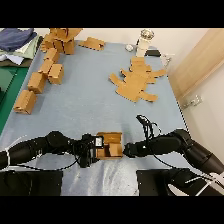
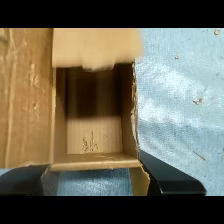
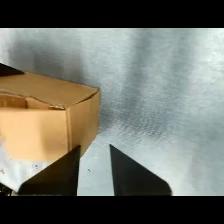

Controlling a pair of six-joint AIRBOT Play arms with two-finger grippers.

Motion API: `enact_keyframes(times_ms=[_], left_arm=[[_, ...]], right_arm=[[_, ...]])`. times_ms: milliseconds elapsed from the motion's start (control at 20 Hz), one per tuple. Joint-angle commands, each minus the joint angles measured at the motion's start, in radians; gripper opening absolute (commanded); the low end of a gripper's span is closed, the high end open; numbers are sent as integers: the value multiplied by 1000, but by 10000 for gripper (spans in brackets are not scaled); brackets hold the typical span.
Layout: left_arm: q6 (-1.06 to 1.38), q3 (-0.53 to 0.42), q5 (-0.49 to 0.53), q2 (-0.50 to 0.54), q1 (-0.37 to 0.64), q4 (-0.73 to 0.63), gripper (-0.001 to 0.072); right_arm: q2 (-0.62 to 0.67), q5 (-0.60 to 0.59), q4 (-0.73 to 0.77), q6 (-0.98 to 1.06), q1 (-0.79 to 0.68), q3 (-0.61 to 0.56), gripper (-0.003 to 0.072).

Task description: Fold the box.

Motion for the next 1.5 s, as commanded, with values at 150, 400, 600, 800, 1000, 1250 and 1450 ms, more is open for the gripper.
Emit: enact_keyframes(times_ms=[150,400,600,800,1000,1250,1450], left_arm=[[0,0,0,0,0,0,524],[0,0,0,0,0,0,524],[0,0,0,0,0,0,524],[0,0,0,0,0,0,524],[0,0,0,0,0,0,524],[0,0,0,0,0,0,524],[0,0,0,0,0,0,524]], right_arm=[[13,-4,34,0,1,53,300],[-74,0,32,-10,2,54,420],[-206,-3,-59,13,61,130,417],[-330,-67,-244,256,217,263,415],[-472,-198,-374,471,340,407,415],[-616,-240,-383,586,401,481,415],[-673,-273,-428,622,400,482,415]])
